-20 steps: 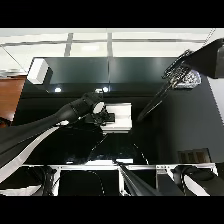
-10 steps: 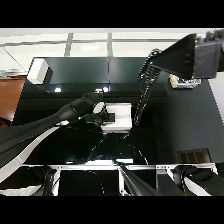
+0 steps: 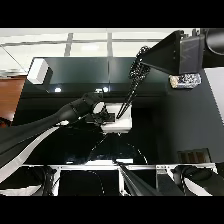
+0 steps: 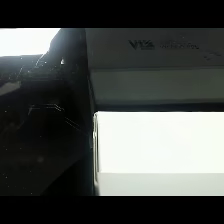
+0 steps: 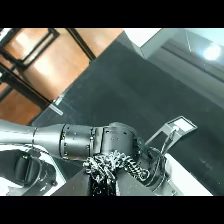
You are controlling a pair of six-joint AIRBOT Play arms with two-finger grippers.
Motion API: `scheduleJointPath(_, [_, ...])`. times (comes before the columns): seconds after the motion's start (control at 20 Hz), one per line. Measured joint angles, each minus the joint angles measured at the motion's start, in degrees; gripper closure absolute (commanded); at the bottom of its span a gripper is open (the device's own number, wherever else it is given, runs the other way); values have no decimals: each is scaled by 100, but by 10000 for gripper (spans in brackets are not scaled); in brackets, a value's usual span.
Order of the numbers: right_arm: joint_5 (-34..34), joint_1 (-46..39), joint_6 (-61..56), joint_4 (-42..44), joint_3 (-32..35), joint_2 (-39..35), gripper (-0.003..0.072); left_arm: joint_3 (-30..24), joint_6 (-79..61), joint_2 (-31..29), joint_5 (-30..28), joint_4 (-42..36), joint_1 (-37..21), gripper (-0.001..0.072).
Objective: Fold the box and place the chain.
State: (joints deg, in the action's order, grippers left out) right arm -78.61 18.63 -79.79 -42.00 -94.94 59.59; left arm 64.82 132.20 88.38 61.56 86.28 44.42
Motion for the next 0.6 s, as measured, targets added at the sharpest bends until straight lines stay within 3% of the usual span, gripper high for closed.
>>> scheduleJointPath(0.6, [494, 238, 92, -326, 2614, 127, 671, 0, 2, 0, 4, 0, 0, 682])
